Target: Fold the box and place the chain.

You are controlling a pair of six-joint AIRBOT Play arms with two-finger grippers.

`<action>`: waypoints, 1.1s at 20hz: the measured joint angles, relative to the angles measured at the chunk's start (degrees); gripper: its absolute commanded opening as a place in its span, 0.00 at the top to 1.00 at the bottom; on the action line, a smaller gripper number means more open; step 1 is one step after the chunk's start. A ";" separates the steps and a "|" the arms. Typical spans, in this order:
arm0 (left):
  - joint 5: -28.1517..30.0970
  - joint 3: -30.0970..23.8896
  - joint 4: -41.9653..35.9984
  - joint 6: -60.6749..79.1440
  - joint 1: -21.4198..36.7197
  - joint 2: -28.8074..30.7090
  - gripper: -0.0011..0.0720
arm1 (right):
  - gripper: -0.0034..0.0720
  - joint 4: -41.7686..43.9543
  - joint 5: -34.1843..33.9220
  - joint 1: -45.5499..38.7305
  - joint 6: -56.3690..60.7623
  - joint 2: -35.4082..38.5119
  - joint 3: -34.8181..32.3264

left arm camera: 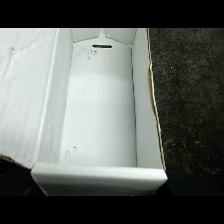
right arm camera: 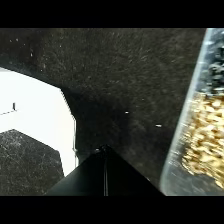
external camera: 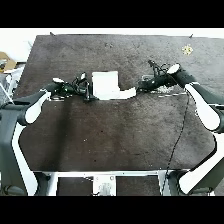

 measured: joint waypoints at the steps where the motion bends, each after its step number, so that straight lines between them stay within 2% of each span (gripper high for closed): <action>1: -0.02 0.00 0.00 0.00 0.00 0.00 0.60 | 0.94 0.07 -0.09 0.42 -0.02 -0.20 -0.02; 8: -0.02 0.00 0.02 0.00 0.00 0.00 0.59 | 0.94 5.14 -0.57 2.60 -2.25 -0.87 -0.07; 10: -0.02 0.00 0.02 0.00 0.00 0.00 0.60 | 0.81 6.45 0.50 2.78 -2.62 -0.94 0.00; 16: -0.02 0.00 0.02 0.00 0.00 0.00 0.59 | 0.81 6.58 5.01 3.15 -2.93 -0.92 1.88; 17: -0.02 0.00 0.02 0.00 0.00 0.00 0.59 | 0.77 6.51 5.53 3.37 -2.91 -0.92 2.23; 18: -0.02 0.00 0.02 0.02 -0.02 0.00 0.59 | 0.54 6.51 5.75 3.63 -2.91 -0.92 2.49; 19: 0.00 0.00 0.02 0.00 0.00 0.00 0.59 | 0.46 6.49 6.05 3.93 -2.91 -0.92 2.67; 22: 0.00 0.00 0.02 0.02 0.00 0.00 0.59 | 0.46 6.67 6.56 5.01 -2.91 -0.92 2.95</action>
